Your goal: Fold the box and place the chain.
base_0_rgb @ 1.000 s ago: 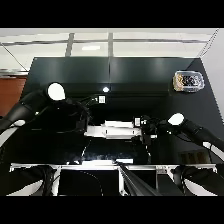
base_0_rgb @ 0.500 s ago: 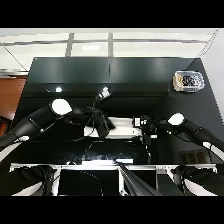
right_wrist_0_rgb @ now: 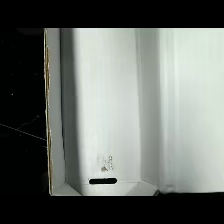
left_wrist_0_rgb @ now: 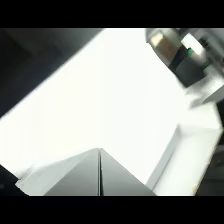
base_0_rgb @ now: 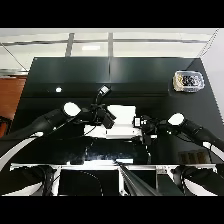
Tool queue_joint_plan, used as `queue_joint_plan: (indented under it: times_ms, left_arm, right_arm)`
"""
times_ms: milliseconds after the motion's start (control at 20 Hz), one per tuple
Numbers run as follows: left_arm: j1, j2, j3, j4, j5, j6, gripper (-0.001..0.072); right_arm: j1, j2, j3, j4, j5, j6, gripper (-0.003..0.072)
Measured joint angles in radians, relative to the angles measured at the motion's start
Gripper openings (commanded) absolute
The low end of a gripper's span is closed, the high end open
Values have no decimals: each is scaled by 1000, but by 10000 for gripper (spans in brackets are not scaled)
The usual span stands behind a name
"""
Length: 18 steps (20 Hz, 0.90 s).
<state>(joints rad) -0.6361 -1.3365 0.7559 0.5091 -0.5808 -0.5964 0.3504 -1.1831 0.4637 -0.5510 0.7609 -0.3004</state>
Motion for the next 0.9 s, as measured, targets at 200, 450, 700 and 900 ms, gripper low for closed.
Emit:
queue_joint_plan:
  times_ms: [200,450,700,900]
  left_arm:
    - [0,-38,8,29,-37,2,24]
    - [34,19,67,272,-174,-59,23]
    - [132,233,-5,484,-270,-138,28]
    - [148,347,-168,420,-233,73,705]
  right_arm:
    - [1,0,0,-1,0,-1,493]
    - [1,0,-1,-2,4,-2,493]
    - [1,0,-1,1,-2,1,493]
    - [1,0,-1,1,-2,1,493]
